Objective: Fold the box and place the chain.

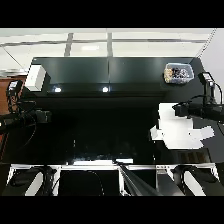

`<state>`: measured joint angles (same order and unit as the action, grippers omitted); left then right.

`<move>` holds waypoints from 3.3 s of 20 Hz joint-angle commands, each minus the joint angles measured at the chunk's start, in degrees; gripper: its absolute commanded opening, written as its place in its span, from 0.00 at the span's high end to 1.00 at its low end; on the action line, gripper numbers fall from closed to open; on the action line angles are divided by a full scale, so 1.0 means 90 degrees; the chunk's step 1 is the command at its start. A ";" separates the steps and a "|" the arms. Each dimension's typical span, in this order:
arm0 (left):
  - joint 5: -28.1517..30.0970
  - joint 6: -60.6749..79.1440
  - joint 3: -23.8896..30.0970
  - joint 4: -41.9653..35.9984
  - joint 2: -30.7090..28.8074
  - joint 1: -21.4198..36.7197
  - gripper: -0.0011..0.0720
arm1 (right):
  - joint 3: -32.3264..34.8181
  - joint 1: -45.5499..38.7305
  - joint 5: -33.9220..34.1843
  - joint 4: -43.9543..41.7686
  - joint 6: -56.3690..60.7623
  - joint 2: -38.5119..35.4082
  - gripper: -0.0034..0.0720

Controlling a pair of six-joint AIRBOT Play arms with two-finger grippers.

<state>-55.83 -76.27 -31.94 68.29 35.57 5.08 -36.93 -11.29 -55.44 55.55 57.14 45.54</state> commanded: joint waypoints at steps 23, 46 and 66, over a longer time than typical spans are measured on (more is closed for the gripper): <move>0.0474 -0.0010 -0.0002 -0.0933 0.1236 -0.0017 0.01 | -0.1205 -0.4449 -0.1435 0.1851 -0.0257 0.2484 0.03; 0.0425 0.0005 0.0000 -0.1224 0.1260 -0.0019 0.01 | -0.0629 -0.0811 -0.1569 -0.0986 -0.0219 0.0299 0.93; -0.1744 0.2169 -0.2521 -0.3968 0.5812 -0.1263 0.03 | 0.2205 0.3334 0.2399 -0.3383 -0.0277 0.0041 0.93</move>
<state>-65.56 -58.06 -48.62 33.93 78.76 -5.61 -17.26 18.20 -34.61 25.30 54.68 45.93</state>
